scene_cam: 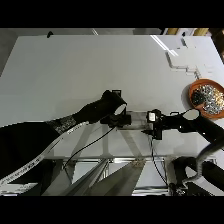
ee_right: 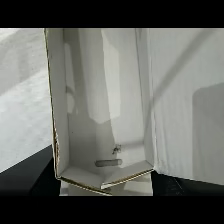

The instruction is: Fold the box and place the chain.

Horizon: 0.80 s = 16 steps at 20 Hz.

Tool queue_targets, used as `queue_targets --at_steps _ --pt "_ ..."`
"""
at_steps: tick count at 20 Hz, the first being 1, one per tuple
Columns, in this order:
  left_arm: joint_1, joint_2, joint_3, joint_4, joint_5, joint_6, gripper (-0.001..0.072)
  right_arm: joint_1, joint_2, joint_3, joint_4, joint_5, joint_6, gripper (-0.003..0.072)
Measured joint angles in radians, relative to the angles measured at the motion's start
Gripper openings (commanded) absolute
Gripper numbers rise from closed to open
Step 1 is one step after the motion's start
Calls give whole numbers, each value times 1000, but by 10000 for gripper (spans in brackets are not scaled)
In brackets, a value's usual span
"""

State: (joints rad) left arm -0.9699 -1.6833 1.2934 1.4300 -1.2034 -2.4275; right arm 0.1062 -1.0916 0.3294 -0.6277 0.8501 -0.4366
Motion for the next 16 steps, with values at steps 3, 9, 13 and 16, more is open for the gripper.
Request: queue_targets --at_steps 3,9,13,16 --pt "2 -1 1 0 -3 8 150 0 0 0 0 0 1 337" --pt "5 -39 42 -3 -47 23 25 0 0 0 0 0 2 337" --pt "3 -58 74 1 -68 25 2 0 0 0 0 0 3 337" --pt "3 -63 82 4 -76 27 185 0 0 0 -1 -1 1 337"
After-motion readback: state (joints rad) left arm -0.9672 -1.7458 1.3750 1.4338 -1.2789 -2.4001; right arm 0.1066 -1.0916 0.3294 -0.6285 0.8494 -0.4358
